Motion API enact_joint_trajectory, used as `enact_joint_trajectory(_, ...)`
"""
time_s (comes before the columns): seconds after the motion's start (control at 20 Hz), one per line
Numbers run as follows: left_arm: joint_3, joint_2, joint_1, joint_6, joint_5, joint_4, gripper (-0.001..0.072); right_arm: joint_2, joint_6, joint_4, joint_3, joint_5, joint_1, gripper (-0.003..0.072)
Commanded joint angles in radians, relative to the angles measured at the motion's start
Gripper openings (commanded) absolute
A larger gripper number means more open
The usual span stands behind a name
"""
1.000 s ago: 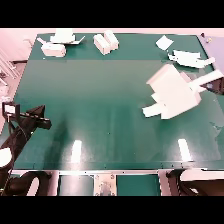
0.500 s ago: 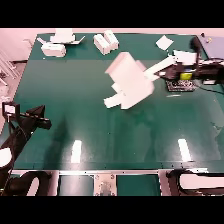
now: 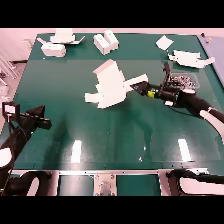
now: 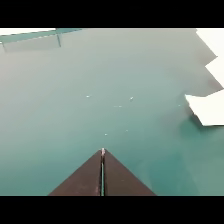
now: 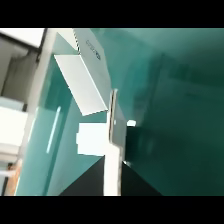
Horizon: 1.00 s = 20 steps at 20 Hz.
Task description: Fold the box and place the chain.
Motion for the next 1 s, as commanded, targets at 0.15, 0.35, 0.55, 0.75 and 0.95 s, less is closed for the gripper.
enact_joint_trajectory(0.15,0.0,0.0,0.0,0.0,0.002,-0.031,0.0023,0.017,-0.141,0.134,-0.193,-0.19,0.026,0.0011)
enact_joint_trajectory(0.35,0.0,0.0,0.0,0.001,-0.002,-0.078,0.0038,0.016,-0.172,0.134,-0.234,-0.238,0.03,0.0011)
enact_joint_trajectory(0.55,0.012,0.0,0.0,0.009,-0.097,-0.112,0.0199,0.016,-0.185,0.137,-0.235,-0.238,0.03,0.0011)
enact_joint_trajectory(0.75,0.076,0.0,0.0,0.008,-0.175,-0.122,0.0338,0.016,-0.185,0.137,-0.235,-0.238,0.03,0.0011)
enact_joint_trajectory(0.95,0.089,0.0,0.0,-0.011,-0.171,-0.176,0.0338,0.016,-0.185,0.141,-0.235,-0.238,0.03,0.0011)
